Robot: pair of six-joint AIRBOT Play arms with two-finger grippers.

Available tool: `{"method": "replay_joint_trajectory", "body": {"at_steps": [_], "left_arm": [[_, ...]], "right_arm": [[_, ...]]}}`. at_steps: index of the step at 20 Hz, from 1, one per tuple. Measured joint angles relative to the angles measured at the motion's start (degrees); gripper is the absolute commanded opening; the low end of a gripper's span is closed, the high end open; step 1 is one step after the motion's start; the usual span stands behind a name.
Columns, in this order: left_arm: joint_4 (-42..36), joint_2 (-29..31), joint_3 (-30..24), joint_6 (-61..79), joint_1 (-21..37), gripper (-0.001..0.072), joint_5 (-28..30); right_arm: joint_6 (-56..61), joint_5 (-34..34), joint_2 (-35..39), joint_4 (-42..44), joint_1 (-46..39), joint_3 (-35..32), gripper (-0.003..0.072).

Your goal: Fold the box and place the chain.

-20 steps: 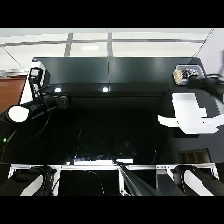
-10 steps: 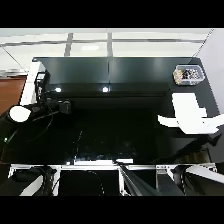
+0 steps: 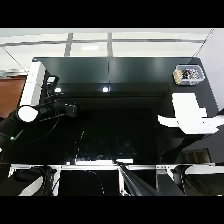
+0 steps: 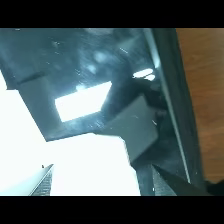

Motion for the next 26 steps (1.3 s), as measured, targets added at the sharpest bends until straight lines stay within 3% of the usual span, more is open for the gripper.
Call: {"method": "replay_joint_trajectory", "body": {"at_steps": [2,3,7,11,16,20,26], "left_arm": [[0.0,-0.3,0.0,0.0,-0.1,0.0711,0.0],[0.0,-0.5,0.0,0.0,-0.2,0.0711,0.1],[0.0,-0.7,0.0,0.0,-0.2,0.0711,0.1],[0.0,-0.7,0.0,0.0,-0.2,0.0711,0.1],[-1.2,-0.7,0.0,-0.1,-0.2,0.0711,0.1],[-3.8,-0.8,0.0,-0.1,-0.2,0.071,0.1],[-8.2,-4.8,3.3,0.0,-0.2,0.071,-2.5]], "right_arm": [[-1.0,0.5,-0.5,-2.1,1.5,0.3,0.015],[-1.3,0.9,-0.7,-2.8,1.9,0.4,0.0067],[-2.1,4.0,-1.0,-2.1,2.9,0.5,0.0013],[-2.3,9.6,-0.2,7.8,3.1,-0.8,0.0013],[-6.6,10.6,7.4,23.6,7.0,-12.3,0.0012],[-10.5,-1.7,19.0,34.4,15.6,-29.8,0.0013],[-20.3,-25.9,32.3,57.1,38.9,-54.5,0.0013]]}}
